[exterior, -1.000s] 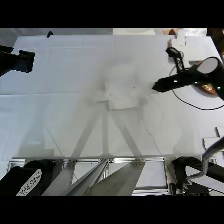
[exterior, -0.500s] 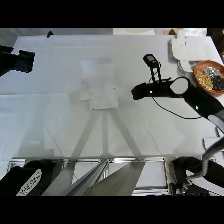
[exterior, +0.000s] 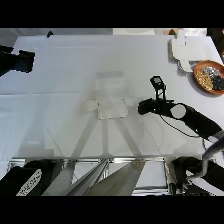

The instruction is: Fold the box and place the chain.

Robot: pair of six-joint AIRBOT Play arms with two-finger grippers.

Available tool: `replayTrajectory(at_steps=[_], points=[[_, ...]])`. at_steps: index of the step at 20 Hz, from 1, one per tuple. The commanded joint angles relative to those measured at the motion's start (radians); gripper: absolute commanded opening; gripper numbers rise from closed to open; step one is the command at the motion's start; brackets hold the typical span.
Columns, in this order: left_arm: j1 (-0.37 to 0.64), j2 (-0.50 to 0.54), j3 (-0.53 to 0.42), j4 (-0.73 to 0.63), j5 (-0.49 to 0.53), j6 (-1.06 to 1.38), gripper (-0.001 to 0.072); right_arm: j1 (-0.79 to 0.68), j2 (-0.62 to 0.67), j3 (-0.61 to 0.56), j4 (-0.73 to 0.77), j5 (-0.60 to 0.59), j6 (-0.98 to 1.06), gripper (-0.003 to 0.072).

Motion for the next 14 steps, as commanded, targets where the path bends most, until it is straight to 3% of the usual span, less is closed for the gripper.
replayTrajectory(at_steps=[1,14], points=[[-0.001,0.000,0.000,0.000,0.000,0.000,0.0696,0.001,0.003,-0.019,0.029,-0.042,0.001,0.0014],[-0.001,0.000,0.000,0.000,0.000,0.000,0.0696,0.001,0.003,-0.019,0.048,-0.044,0.003,0.0016]])
